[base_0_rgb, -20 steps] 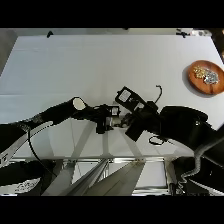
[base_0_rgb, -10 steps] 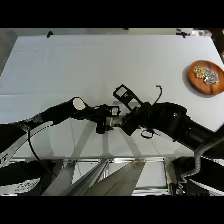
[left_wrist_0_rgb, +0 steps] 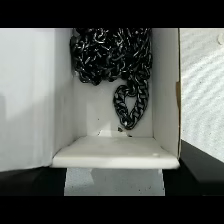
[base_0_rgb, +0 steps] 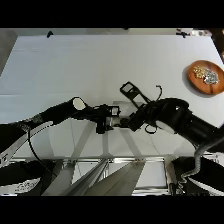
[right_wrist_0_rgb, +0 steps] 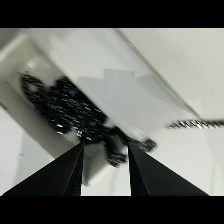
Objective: Fold the box and place the chain.
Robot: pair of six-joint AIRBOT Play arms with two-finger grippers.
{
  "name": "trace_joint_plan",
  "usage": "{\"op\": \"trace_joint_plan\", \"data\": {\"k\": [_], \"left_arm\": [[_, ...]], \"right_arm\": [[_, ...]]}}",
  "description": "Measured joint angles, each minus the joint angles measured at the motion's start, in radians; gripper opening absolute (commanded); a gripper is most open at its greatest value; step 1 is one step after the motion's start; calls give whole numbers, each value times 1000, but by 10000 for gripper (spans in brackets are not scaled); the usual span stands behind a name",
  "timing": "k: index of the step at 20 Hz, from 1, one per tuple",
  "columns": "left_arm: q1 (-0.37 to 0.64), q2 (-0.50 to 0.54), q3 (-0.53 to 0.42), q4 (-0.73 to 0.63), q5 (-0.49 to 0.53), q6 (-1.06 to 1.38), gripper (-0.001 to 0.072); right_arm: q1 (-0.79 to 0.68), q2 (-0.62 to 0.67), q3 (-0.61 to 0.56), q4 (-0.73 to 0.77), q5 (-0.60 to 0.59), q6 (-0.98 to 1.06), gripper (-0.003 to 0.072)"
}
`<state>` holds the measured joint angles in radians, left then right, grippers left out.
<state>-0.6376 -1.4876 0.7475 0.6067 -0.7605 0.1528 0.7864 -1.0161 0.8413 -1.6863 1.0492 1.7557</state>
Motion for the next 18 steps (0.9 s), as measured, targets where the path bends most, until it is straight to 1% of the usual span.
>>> {"op": "trace_joint_plan", "data": {"k": [2, 3, 5, 8, 10, 14, 18], "left_arm": [[0, 0, 0, 0, 0, 0, 347], [0, 0, 0, 0, 0, 0, 347], [0, 0, 0, 0, 0, 0, 347], [0, 0, 0, 0, 0, 0, 347], [0, 0, 0, 0, 0, 0, 347], [0, 0, 0, 0, 0, 0, 347], [0, 0, 0, 0, 0, 0, 347]], "right_arm": [[-114, 6, 0, -1, 34, 0, 296], [-185, 6, 0, -6, 32, 0, 296], [-330, -12, 2, -14, -1, -1, 297], [-503, -112, 39, -39, -63, -38, 298], [-567, -217, 100, -73, -90, -61, 298], [-620, -419, 238, -117, -129, -114, 295], [-634, -546, 307, -131, -174, -166, 295]]}}
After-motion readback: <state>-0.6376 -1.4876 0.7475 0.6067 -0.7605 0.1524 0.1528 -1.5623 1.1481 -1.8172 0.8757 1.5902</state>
